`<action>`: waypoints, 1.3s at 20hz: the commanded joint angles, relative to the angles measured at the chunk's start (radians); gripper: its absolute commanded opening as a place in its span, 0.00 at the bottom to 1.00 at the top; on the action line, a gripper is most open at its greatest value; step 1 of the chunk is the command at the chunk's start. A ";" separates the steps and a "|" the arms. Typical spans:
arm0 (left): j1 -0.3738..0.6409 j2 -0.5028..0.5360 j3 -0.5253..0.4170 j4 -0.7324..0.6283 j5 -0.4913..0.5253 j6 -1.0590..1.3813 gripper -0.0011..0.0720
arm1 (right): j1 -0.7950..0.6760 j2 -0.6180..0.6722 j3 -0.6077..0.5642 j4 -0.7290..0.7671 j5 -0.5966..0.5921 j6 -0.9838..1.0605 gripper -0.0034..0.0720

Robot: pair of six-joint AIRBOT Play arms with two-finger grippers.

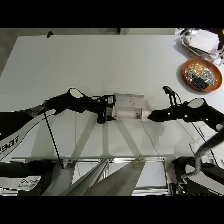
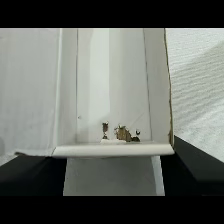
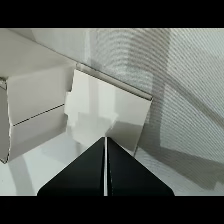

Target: Fold the box and place the chain.

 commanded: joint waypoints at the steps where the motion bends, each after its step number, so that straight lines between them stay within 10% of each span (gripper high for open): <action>1: 0.000 0.000 0.000 0.000 0.000 0.000 0.39 | -0.036 0.025 0.009 -0.048 0.013 0.006 0.06; 26: 0.000 0.000 0.000 0.000 0.000 0.000 0.39 | -0.031 0.066 0.016 0.081 0.064 -0.043 0.17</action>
